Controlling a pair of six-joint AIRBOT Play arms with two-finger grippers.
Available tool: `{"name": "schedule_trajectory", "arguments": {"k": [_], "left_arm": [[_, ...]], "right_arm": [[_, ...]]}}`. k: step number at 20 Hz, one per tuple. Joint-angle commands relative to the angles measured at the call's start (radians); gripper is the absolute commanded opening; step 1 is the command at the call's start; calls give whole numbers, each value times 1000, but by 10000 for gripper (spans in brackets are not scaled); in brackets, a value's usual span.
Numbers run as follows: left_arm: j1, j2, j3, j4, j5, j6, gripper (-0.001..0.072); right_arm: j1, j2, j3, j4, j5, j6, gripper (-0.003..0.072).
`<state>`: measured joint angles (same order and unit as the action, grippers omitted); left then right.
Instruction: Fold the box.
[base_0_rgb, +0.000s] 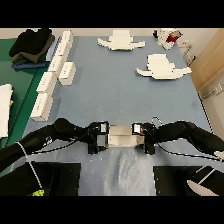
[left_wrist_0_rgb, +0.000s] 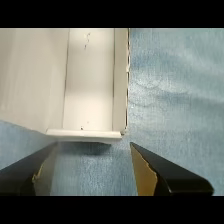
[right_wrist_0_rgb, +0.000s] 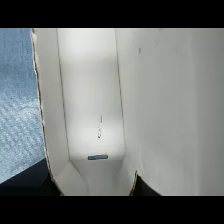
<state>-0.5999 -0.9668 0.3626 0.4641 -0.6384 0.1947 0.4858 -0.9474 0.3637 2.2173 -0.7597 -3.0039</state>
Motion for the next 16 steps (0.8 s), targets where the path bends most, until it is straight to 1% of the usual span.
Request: {"name": "schedule_trajectory", "arguments": {"k": [1,6,9,13,16], "left_arm": [[-5,-21,3,-83,0,60,701],[-36,-77,18,-90,6,60,701],[-36,-86,18,-80,38,51,701],[-37,-111,19,-82,35,52,701],[-56,-132,39,-77,37,48,700]], "right_arm": [[0,0,1,0,0,0,499],[0,0,1,0,0,0,499],[0,0,1,0,0,0,499],[0,0,1,0,0,0,499],[0,0,1,0,0,0,499]]}}
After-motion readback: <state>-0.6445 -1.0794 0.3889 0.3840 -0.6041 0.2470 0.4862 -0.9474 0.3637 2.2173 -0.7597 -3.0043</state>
